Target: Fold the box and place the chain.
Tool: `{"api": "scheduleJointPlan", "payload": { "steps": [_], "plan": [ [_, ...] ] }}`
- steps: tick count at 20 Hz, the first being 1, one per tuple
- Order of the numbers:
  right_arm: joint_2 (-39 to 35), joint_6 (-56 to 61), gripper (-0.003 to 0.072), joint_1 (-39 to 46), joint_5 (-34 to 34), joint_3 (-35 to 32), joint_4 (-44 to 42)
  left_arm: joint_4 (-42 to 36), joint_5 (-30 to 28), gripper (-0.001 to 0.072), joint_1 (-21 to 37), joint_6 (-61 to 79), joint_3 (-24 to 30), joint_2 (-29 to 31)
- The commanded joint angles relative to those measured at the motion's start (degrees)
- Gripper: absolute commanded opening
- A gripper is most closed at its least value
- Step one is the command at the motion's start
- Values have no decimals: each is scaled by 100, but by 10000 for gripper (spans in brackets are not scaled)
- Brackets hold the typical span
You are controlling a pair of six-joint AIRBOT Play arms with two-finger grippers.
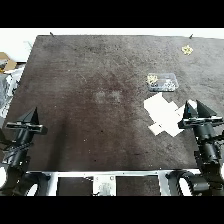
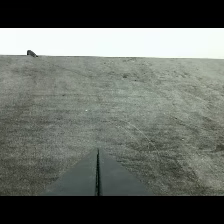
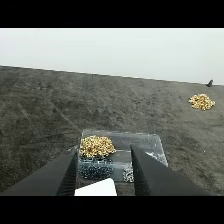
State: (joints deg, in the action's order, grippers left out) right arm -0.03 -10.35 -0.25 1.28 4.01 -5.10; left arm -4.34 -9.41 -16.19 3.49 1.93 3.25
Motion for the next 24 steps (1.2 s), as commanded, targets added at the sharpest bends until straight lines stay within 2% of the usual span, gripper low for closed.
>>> {"api": "scheduleJointPlan", "payload": {
  "steps": [1, 6, 10, 13, 18, 20, 21, 22, 24],
  "plan": [
    [-2, 2, 376, 2, 4, 2, -4, 2, -2, 12, 4, 0, 2, 2],
    [-2, 4, 399, 2, 0, 107, -7, 2, -2, 12, 4, 0, 2, 2],
    [380, 2, 399, 2, -299, 828, -7, 2, -2, 12, 4, 0, 2, 2],
    [1303, 7, 399, 4, -361, 1639, -17, 2, 0, 12, 4, 0, 2, 2],
    [3423, 136, 399, 66, -299, 3119, -332, 2, -2, 12, 4, 0, 2, 2],
    [4199, 428, 406, 444, 435, 3552, -310, 2, -2, 12, 4, 0, 2, 2],
    [4568, 951, 406, 789, 1110, 3738, -59, 2, -2, 12, 4, 0, 2, 2],
    [4894, 1582, 405, 1172, 1864, 3910, 529, 2, 0, 12, 4, 0, 2, 2],
    [5547, 3309, 405, 1945, 3335, 4450, 2546, 2, -2, 12, 4, 0, 2, 2]
  ]
}}
